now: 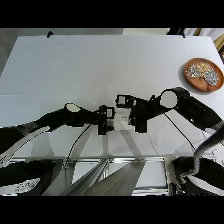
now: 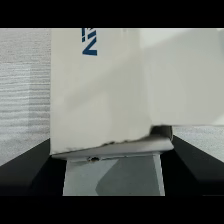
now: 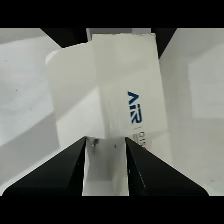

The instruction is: Fold the box and place the chain.

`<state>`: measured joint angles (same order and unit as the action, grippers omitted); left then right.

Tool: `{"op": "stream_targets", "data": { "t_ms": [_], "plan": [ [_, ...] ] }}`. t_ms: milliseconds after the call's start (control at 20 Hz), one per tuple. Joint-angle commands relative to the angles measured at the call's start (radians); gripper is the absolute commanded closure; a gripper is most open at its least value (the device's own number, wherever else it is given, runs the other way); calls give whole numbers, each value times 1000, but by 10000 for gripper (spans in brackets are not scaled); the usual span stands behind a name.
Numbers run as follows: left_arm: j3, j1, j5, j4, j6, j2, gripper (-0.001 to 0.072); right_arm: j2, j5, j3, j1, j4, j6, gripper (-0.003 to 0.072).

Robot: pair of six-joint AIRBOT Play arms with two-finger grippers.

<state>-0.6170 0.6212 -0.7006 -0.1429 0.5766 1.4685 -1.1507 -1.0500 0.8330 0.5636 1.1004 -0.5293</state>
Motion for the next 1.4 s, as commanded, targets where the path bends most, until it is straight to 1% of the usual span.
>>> {"op": "stream_targets", "data": {
  "t_ms": [0, 100, 250, 400, 600, 850, 1350],
  "plan": [
    [-1, 0, 1, 0, -1, -1, 456, 1, 20, 0, 10, 82, -51, 444],
    [-1, 0, 1, 0, 0, -1, 456, 1, 31, 0, 10, 97, -53, 444],
    [-1, 0, 1, 0, -1, -1, 456, 1, 79, 0, 10, 95, -77, 444],
    [-1, 0, 1, 0, 0, -1, 456, 2, 84, 0, 10, 95, -77, 468],
    [-1, 0, 1, 0, -1, -1, 456, 5, 105, 0, 10, 95, -77, 474],
    [-1, 0, 1, 0, -1, -1, 456, 76, 159, 0, 10, 96, -76, 473],
    [-1, 0, 1, 0, -1, -1, 456, 59, 146, -1, 10, 63, -76, 473]
  ]
}}
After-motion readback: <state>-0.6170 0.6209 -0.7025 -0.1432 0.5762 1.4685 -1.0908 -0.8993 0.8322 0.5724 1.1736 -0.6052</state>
